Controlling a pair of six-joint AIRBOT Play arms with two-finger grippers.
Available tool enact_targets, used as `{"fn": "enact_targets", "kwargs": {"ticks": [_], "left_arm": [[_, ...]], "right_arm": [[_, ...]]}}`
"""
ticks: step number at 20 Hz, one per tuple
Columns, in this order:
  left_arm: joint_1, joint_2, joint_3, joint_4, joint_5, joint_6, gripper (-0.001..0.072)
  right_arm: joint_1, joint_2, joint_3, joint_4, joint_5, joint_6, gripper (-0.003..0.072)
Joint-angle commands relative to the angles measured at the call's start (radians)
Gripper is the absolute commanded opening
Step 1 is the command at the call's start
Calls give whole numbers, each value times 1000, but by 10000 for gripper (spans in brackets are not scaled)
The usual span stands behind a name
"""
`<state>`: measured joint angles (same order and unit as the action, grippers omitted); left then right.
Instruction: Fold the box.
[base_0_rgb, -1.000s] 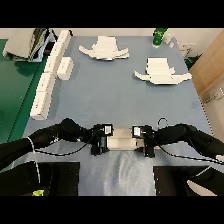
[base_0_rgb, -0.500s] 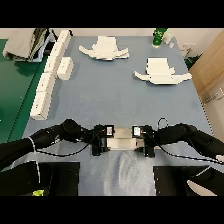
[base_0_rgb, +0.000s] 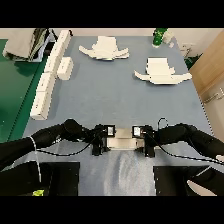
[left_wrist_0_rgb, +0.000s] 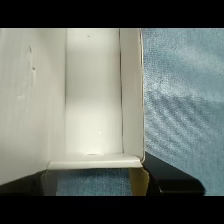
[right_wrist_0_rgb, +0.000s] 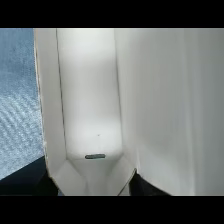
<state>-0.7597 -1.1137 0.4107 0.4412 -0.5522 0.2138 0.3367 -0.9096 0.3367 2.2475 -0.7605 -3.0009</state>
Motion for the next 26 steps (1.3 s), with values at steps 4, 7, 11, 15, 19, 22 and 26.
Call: {"fn": "enact_targets", "kwargs": {"ticks": [4, 7, 11, 15, 19, 22, 26], "left_arm": [[-1, -1, 1, 8, 1, -3, 452], [-1, -1, 1, 8, 1, -3, 452], [-1, -1, 1, 8, 1, -3, 452], [-1, -1, 1, 8, 0, -3, 452], [-1, -1, 1, 8, 0, -3, 452], [-1, -1, 1, 8, 0, -3, 451], [-1, -1, 1, 8, 0, -3, 452]], "right_arm": [[0, 1, 1, 1, 0, 0, 518], [0, 1, 1, 1, 0, 0, 517], [0, 1, 1, 1, 0, 0, 518], [0, 1, 1, 10, 24, 0, 517], [0, 0, 1, 1, 13, 37, 554], [0, 3, 1, -30, 13, 138, 720], [0, 38, 1, -72, 11, 204, 720]]}}
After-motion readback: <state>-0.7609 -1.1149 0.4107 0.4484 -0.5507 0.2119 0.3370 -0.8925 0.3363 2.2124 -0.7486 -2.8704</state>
